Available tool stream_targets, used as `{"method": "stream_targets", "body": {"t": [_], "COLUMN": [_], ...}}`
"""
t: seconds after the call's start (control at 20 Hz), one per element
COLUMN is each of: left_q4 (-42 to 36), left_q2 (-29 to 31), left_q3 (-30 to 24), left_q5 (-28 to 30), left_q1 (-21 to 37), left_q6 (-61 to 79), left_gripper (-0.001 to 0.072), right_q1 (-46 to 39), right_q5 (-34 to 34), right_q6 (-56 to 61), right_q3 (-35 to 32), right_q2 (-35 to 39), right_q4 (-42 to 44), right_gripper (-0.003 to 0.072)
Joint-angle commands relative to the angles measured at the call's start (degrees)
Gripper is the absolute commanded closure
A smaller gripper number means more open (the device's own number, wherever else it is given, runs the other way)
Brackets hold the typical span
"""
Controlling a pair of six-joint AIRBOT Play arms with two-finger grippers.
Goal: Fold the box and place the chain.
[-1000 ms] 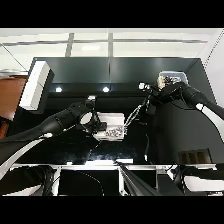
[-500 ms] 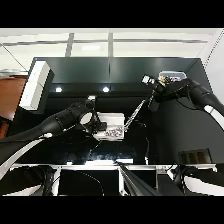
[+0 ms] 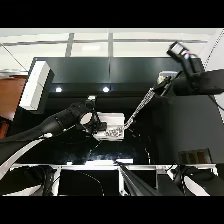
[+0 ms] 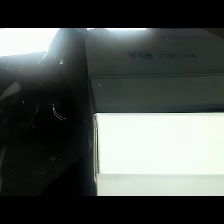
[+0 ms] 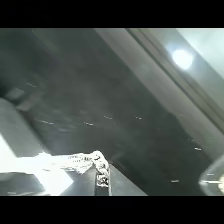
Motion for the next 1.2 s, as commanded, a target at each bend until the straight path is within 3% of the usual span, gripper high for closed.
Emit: {"method": "stream_targets", "body": {"t": [0.0,0.25,0.6,1.1,1.15], "left_q4": [0.0,0.0,0.0,0.0,0.0], "left_q2": [0.0,0.0,0.0,0.0,0.0], "left_q3": [0.0,0.0,0.0,0.0,0.0], "left_q5": [0.0,0.0,0.0,0.0,0.0], "left_q1": [0.0,0.0,0.0,0.0,0.0], "left_q6": [0.0,0.0,0.0,0.0,0.0], "left_gripper": [0.0680,0.0681,0.0680,0.0680,0.0680], "right_q1": [0.1,1.9,17.0,18.9,18.9], "right_q5": [-13.4,-16.3,-7.7,-8.3,-8.3], "right_q6": [4.8,5.6,6.7,8.7,8.9], "right_q3": [5.0,6.9,6.8,0.1,0.1], "right_q2": [3.5,3.5,0.7,-10.1,-10.2], "right_q4": [6.5,22.5,22.0,16.6,15.4], "right_gripper": [0.0661,0.0661,0.0661,0.0658,0.0555]}}
